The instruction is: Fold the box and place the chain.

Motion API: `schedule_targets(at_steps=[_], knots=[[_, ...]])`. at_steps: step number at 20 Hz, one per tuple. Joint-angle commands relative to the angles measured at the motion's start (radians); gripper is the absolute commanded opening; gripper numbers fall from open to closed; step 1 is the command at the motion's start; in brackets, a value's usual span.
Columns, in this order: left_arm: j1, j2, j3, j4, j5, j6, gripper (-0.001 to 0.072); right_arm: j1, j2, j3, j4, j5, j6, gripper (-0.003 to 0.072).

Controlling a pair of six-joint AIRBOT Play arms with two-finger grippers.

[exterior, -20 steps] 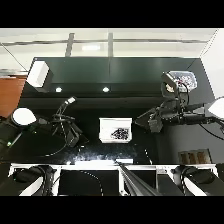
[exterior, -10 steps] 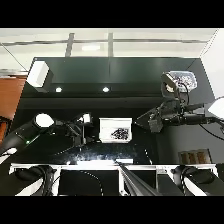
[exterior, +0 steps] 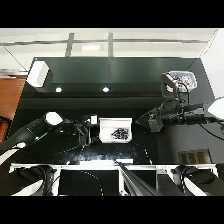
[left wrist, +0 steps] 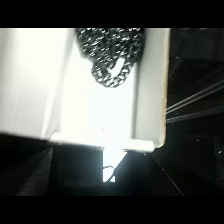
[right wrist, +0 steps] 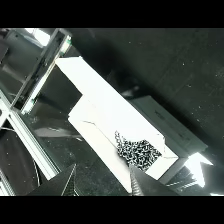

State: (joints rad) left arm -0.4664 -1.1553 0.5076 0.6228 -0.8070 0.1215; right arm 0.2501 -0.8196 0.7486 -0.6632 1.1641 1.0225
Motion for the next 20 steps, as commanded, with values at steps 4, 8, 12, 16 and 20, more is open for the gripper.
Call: schedule_targets(at_steps=[4,8,12,16,20], knots=[[-0.056,-0.008,0.006,-0.015,0.024,0.005,0.0706,0.000,0.000,0.000,-0.012,-0.001,0.003,0.0393],[-0.056,-0.008,0.006,-0.038,0.040,0.005,0.0705,0.000,0.000,0.000,-0.019,0.000,0.003,0.0393],[-0.057,-0.008,0.007,-0.038,0.035,0.002,0.0705,0.000,0.000,0.000,-0.022,0.003,0.003,0.0393],[-0.056,-0.047,0.027,-0.037,0.009,0.001,0.0705,0.000,0.000,0.000,-0.022,0.003,0.003,0.0393],[-0.056,-0.122,0.096,-0.036,-0.068,0.003,0.0705,0.000,0.000,0.000,-0.022,0.006,0.014,0.0393]])
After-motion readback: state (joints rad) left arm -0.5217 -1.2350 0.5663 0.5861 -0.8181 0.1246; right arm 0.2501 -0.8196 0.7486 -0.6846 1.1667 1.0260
